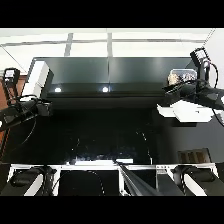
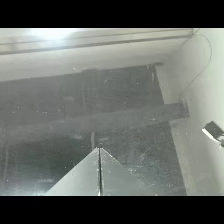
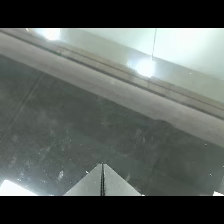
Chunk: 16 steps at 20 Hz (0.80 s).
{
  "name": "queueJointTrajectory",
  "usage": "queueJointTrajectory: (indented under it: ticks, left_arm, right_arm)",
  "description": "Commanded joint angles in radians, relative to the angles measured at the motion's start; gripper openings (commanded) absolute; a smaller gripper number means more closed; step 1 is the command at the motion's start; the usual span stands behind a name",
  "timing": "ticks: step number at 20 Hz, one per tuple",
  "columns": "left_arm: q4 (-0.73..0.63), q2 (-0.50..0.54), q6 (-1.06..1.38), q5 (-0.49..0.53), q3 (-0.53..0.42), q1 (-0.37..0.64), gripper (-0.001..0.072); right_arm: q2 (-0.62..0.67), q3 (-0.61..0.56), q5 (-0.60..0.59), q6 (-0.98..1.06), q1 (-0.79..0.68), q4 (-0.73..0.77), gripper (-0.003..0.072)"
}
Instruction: Fold the box and place the chain.
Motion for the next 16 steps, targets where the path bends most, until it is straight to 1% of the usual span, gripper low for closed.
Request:
queueJointTrajectory:
  ticks: [1,14,15,16]
  left_arm:
    - [0.000,0.005,0.000,0.001,0.000,0.000,0.0022]
    - [-0.001,0.003,0.000,0.002,0.000,0.000,0.0022]
    - [-0.007,0.003,0.000,0.026,0.000,0.000,0.0022]
    - [-0.007,-0.002,0.000,0.075,-0.001,0.000,0.0022]
  right_arm:
    - [0.000,0.001,0.000,0.000,0.001,0.000,0.0015]
    - [0.000,0.001,0.000,0.000,0.001,0.000,0.0015]
    - [0.000,0.001,-0.015,-0.001,0.001,0.004,0.0016]
    - [0.000,0.001,-0.066,-0.001,0.001,0.019,0.0015]
